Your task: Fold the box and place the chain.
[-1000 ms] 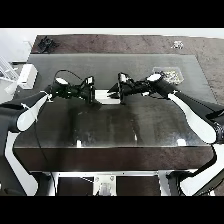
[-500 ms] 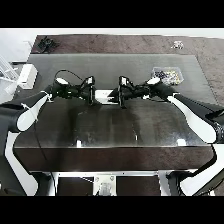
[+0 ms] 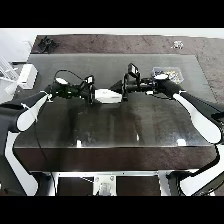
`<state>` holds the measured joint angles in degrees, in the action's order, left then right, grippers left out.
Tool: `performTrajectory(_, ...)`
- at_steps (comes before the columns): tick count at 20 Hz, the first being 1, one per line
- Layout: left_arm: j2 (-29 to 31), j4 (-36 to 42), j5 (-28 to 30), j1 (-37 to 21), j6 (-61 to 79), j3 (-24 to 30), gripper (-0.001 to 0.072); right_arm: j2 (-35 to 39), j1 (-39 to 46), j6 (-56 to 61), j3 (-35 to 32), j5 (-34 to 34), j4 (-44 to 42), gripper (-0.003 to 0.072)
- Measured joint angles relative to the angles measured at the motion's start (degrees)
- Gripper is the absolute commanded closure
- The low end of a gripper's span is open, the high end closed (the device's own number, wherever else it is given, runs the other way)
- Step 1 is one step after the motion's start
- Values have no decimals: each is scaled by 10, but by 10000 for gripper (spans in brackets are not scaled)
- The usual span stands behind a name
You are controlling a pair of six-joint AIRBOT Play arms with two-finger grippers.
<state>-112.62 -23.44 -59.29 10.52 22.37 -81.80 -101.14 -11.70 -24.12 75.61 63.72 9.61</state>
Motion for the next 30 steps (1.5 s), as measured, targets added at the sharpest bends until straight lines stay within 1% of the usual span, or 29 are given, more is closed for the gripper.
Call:
performTrajectory(4, 0, 0, -1, 0, 1, 0, 198, -15, 3, 38, 3, -22, 7, 676)
performTrajectory(8, 0, -1, -2, 0, 1, 0, 198, -34, -1, 103, 8, -29, 44, 676)
performTrajectory(15, 0, -3, -4, 0, 4, 0, 198, -41, -30, 225, 25, -33, 185, 676)
performTrajectory(20, 0, -2, -3, 0, 2, 0, 198, -40, -37, 259, 34, -30, 234, 675)
performTrajectory(24, 0, 0, -4, 0, -1, 0, 198, -14, -39, 264, 53, -24, 250, 676)
performTrajectory(26, 0, 1, -2, 0, -1, 0, 198, 13, -38, 266, 63, -32, 225, 677)
performTrajectory(30, 0, 0, -1, 0, -1, 0, 198, 75, -37, 295, 70, -48, 205, 679)
